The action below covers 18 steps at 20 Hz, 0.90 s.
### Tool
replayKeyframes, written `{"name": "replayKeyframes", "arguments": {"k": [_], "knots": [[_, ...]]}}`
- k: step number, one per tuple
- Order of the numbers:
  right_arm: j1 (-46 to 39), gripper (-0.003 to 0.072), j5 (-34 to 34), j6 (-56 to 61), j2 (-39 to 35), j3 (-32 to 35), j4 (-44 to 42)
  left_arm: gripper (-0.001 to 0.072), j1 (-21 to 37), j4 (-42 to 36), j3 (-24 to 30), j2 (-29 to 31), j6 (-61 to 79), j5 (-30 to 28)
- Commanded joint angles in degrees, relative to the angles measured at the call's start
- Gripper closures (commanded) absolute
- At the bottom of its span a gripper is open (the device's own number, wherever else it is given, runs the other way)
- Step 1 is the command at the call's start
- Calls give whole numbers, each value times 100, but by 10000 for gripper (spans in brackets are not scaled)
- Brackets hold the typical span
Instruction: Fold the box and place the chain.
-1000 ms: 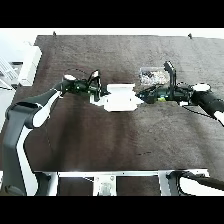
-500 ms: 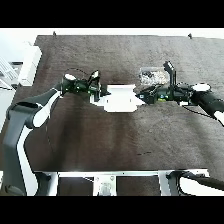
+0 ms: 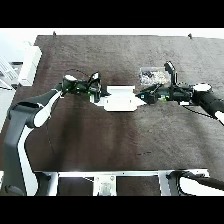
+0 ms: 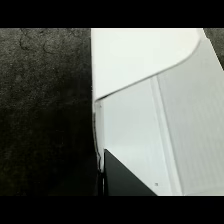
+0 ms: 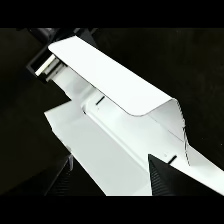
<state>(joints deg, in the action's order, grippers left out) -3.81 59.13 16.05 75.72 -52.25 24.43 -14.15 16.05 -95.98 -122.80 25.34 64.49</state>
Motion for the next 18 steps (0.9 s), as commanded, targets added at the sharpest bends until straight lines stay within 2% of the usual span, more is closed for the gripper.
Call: {"name": "replayKeyframes", "arguments": {"k": [1, 5, 9, 10, 12, 18], "knots": [[-17, 107, 212, -431, -13, 2, 667, 687, 0, 7, 2, -9, 17, -81], [35, 108, 273, -1023, -13, 168, 1381, 687, 0, 0, 2, -9, 17, -83], [367, 107, -579, -2245, -11, 555, 1537, 687, 0, -2, 2, -7, 17, -83], [498, 106, -726, -2350, -11, 568, 1644, 687, 0, -2, 2, -9, 17, -83], [782, 46, -975, -2433, -11, 568, 1683, 687, 0, -4, 2, -7, 17, -83], [1246, 42, -1484, -2861, 39, 573, 1698, 687, 0, -7, 2, -7, 17, -83]]}}
